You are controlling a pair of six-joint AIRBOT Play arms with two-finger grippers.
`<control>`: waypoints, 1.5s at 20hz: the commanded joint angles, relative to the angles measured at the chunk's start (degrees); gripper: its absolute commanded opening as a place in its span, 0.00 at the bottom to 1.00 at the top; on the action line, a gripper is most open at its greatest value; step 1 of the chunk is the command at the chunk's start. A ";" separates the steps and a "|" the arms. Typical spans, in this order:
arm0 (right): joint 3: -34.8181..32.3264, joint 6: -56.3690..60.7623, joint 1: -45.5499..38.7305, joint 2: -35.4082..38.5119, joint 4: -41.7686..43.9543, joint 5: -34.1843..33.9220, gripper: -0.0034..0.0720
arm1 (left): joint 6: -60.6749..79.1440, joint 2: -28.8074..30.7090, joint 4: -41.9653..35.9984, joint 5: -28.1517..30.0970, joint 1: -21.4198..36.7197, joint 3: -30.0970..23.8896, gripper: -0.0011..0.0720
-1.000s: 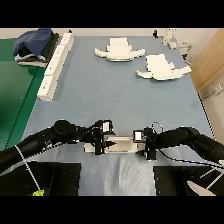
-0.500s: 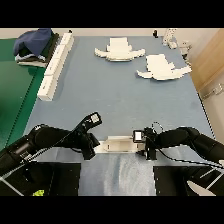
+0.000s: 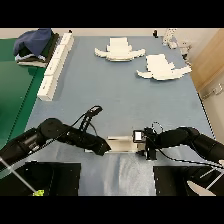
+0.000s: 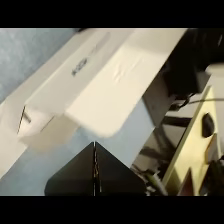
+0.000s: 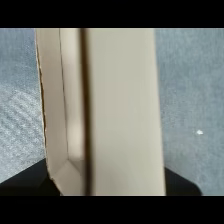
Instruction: Fold the box.
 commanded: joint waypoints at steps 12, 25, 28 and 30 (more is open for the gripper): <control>0.04 0.00 -0.02 0.02 0.00 0.00 0.64 | -3.19 -28.44 -0.94 8.81 0.11 11.98 0.03; 0.04 0.00 -0.02 0.02 0.00 0.00 0.64 | -0.61 -22.36 4.17 11.13 0.09 15.43 0.03; 0.04 0.00 -0.02 0.02 0.00 0.00 0.64 | -0.52 -14.99 10.32 7.91 0.00 15.41 0.03; 0.04 0.00 -0.02 0.02 0.00 0.02 0.64 | -0.57 -9.38 14.97 5.42 0.00 14.69 0.03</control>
